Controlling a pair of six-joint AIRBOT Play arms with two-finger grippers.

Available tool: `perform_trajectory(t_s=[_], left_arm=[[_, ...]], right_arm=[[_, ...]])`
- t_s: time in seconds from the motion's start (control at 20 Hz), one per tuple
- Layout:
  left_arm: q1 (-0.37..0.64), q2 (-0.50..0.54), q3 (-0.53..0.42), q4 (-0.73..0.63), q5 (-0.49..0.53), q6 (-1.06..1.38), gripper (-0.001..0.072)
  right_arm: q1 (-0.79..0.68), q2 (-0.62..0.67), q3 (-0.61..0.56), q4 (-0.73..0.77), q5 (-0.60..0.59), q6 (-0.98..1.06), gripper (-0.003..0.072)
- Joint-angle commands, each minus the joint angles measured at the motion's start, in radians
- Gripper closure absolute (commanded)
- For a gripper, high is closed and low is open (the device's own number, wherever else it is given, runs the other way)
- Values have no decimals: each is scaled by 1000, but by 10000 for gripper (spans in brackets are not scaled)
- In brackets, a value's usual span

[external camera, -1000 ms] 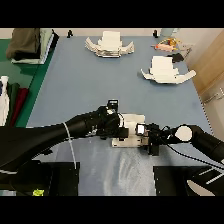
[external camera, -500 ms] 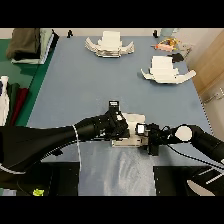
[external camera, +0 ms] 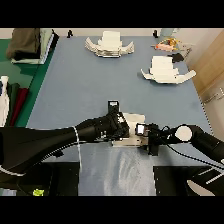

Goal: Fold the box.

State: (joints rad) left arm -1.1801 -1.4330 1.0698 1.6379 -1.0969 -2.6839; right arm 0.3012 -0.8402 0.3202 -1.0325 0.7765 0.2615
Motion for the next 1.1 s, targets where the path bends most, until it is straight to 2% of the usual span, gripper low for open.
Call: perform_trajectory(t_s=[0.0, 0.15, 0.35, 0.4, 0.5, 0.55, 0.7, 0.8, 0.95, 1.05], left_arm=[[-3, 2, 17, -6, -21, -9, 72], [-3, 33, 64, 14, -144, 26, 73], [7, 139, 97, 92, -293, 34, 76], [26, 171, 97, 84, -328, 54, 161], [79, 220, 97, 41, -397, 132, 552], [113, 237, 97, 0, -414, 186, 684], [233, 248, 94, -247, -403, 453, 692], [292, 248, 87, -403, -336, 693, 692], [305, 246, 87, -354, -225, 1015, 692], [356, 259, 56, -449, -202, 1385, 695]], right_arm=[[0, 0, 0, 0, 1, 0, 241], [0, 0, 0, 0, 1, 0, 241], [0, 0, 0, 0, 1, 0, 241], [0, 0, 0, 0, 1, 0, 241], [0, 0, 0, 0, 1, 0, 241], [0, 0, 0, 0, 1, 0, 241], [0, 0, 0, 0, 1, 0, 241], [0, 0, 0, 0, 1, 0, 241], [0, 0, 0, 0, 1, 0, 241], [0, 0, 0, 0, 1, 0, 241]])
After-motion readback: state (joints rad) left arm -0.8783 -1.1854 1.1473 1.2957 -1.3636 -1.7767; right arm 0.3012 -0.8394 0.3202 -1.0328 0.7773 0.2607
